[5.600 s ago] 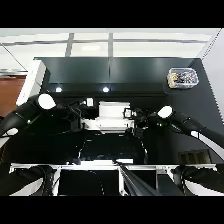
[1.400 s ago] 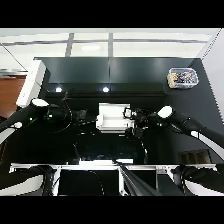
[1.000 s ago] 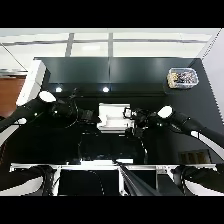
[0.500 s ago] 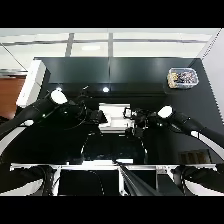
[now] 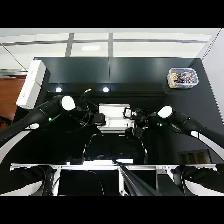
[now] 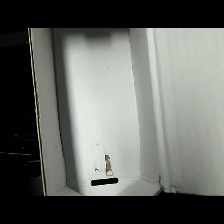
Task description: Fold the box and place the chain.
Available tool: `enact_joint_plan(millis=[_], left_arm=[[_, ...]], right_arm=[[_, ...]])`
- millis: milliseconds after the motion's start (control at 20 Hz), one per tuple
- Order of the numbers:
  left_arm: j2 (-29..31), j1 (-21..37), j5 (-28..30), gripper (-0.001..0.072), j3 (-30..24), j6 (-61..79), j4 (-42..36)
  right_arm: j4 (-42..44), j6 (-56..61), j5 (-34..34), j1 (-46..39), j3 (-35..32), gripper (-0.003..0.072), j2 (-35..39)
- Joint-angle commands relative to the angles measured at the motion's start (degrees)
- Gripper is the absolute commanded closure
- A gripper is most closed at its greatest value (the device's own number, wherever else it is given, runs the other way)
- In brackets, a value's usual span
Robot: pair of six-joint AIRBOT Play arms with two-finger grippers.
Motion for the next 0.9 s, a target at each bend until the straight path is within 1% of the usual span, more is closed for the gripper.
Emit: enact_joint_plan(millis=[0,100,300,450,650,700,750,850], left_arm=[[-0.07,-4.26,0.20,0.0111,2.86,-12.20,14.86],[-0.74,-6.88,-2.62,0.0111,5.33,-18.58,21.42],[-5.33,-11.32,-11.45,0.0111,11.63,-24.02,28.83],[-8.79,-12.70,-15.67,0.0111,15.10,-24.09,30.12],[-9.97,-12.92,-16.98,0.0117,15.56,-29.18,31.10],[-9.97,-12.98,-16.65,0.0190,15.56,-30.27,31.10],[-9.97,-13.14,-15.80,0.0226,15.56,-30.80,31.02],[-9.97,-13.79,-13.86,0.0226,15.56,-31.47,29.44]], right_arm=[[0.00,0.00,0.02,0.02,0.00,0.0626,0.00],[0.00,0.00,0.02,0.02,0.00,0.0626,0.02],[-0.02,0.00,0.02,0.02,0.02,0.0626,0.00],[0.00,0.00,0.02,0.02,0.02,0.0626,0.00],[-0.02,0.00,0.02,0.02,0.00,0.0626,0.02],[-0.04,0.00,0.02,0.02,0.02,0.0625,0.00],[-0.02,0.00,0.02,0.02,0.02,0.0625,0.00],[-0.02,0.00,0.02,0.02,0.02,0.0626,0.00]])
